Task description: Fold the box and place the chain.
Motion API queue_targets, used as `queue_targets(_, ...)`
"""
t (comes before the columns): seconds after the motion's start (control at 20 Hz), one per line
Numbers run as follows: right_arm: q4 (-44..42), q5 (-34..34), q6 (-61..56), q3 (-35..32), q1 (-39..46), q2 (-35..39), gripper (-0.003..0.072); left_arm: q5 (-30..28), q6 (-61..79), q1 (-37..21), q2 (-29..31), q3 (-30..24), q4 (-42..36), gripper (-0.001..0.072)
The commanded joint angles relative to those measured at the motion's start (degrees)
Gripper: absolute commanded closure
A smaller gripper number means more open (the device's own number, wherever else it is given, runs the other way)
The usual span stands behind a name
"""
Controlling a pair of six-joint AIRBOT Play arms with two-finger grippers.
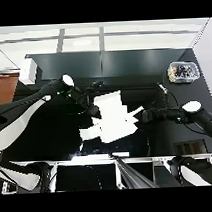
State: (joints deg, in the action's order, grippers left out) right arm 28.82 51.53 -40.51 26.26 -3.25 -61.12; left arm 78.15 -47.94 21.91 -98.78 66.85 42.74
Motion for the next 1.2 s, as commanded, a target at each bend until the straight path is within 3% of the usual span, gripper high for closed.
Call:
queue_targets(0.0,8.61,10.12,0.63,5.70,0.02,0.02,0.0121,1.01,1.25,0.09,1.60,0.76,2.12,0.0683)
queue_targets(0.1,14.29,13.00,0.63,10.69,0.02,0.02,0.0121,-1.99,1.70,0.59,5.09,0.09,5.46,0.0684)
queue_targets(0.2,18.08,12.57,0.61,14.69,0.02,0.02,0.0121,-9.11,4.50,1.22,10.62,-3.02,7.23,0.0684)
queue_targets(0.35,19.10,7.65,0.61,18.05,0.02,0.02,0.0122,-22.40,15.78,1.57,19.17,-11.54,-0.74,0.0681)
queue_targets(0.45,19.34,1.33,0.61,18.25,0.02,0.00,0.0123,-28.28,28.41,2.27,19.87,-14.60,-5.97,0.0678)
queue_targets(0.55,19.10,-4.50,0.15,18.25,0.02,0.00,0.0122,-26.88,41.68,3.96,18.21,-14.64,-5.84,0.0679)
queue_targets(0.65,17.44,-2.58,-1.14,18.25,-0.04,0.00,0.0122,-26.03,49.42,6.19,17.22,-14.64,-5.18,0.0679)
queue_targets(0.8,20.98,5.05,-1.03,17.59,-0.09,-0.07,0.0123,-27.87,49.86,8.98,16.92,-14.64,0.13,0.0679)
queue_targets(0.95,23.04,5.03,-0.96,14.14,-0.09,-0.13,0.0123,-31.65,48.83,10.45,16.20,-14.64,7.89,0.0679)
queue_targets(1.15,19.71,5.16,5.49,10.51,-0.26,-0.13,0.0124,-32.17,44.41,10.51,14.45,-14.64,7.52,0.0678)
